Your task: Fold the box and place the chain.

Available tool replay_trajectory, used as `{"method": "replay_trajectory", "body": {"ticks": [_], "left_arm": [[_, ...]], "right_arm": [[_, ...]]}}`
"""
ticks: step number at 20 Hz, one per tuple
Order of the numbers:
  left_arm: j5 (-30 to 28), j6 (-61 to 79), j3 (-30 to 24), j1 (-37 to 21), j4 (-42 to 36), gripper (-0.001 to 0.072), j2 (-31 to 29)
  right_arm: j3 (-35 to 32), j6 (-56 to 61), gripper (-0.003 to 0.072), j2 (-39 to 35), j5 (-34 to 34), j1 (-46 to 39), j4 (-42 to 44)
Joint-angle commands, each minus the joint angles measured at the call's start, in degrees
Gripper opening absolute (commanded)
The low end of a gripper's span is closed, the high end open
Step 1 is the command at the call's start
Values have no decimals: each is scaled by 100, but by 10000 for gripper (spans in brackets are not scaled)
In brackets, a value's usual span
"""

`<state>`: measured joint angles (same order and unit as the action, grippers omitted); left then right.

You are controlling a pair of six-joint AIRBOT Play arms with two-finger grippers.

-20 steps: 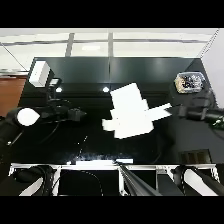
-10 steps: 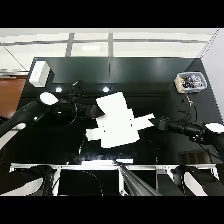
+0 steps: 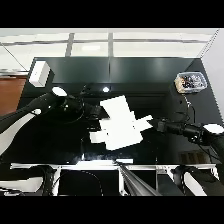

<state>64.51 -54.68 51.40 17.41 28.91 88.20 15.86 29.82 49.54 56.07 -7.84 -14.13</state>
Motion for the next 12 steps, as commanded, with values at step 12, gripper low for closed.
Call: {"method": "replay_trajectory", "body": {"ticks": [12], "left_arm": [[743,898,195,-273,-446,709,581]], "right_arm": [[-2,-2,9,-4,-114,4,-2]]}}
